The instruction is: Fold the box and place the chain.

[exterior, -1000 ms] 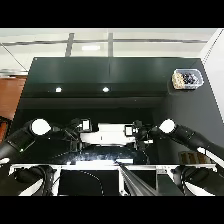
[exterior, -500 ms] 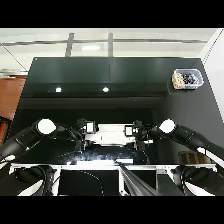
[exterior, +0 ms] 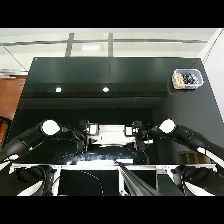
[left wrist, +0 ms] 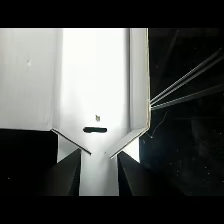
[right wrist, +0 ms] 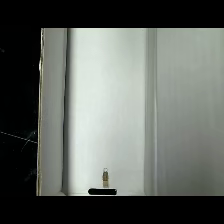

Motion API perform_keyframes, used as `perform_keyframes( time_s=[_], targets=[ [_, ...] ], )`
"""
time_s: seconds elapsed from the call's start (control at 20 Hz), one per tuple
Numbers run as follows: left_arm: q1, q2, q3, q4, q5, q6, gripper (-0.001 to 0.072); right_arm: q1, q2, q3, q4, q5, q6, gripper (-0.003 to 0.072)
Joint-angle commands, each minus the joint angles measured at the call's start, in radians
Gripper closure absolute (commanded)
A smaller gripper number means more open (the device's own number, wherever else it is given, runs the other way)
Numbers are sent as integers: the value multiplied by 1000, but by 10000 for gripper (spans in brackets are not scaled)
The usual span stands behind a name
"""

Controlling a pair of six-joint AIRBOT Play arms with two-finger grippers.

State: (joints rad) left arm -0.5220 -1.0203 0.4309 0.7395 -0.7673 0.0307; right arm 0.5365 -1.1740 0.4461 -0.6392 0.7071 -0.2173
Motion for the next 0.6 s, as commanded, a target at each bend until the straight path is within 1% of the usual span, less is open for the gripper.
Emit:
perform_keyframes(
  time_s=[0.0,0.1,0.25,0.4,0.55],
  targets=[
    [-2,-13,0,-2,10,0,431,1,-1,0,0,0,0,327],
    [-2,-13,0,-14,25,0,431,1,-1,0,0,0,0,328],
    [-2,-13,0,-79,66,1,431,1,-1,0,0,0,0,328],
    [-4,-16,0,-101,52,1,432,1,-1,0,0,0,0,328],
    [-33,-25,0,-100,54,1,432,1,-1,0,0,0,0,327]
  ],
)
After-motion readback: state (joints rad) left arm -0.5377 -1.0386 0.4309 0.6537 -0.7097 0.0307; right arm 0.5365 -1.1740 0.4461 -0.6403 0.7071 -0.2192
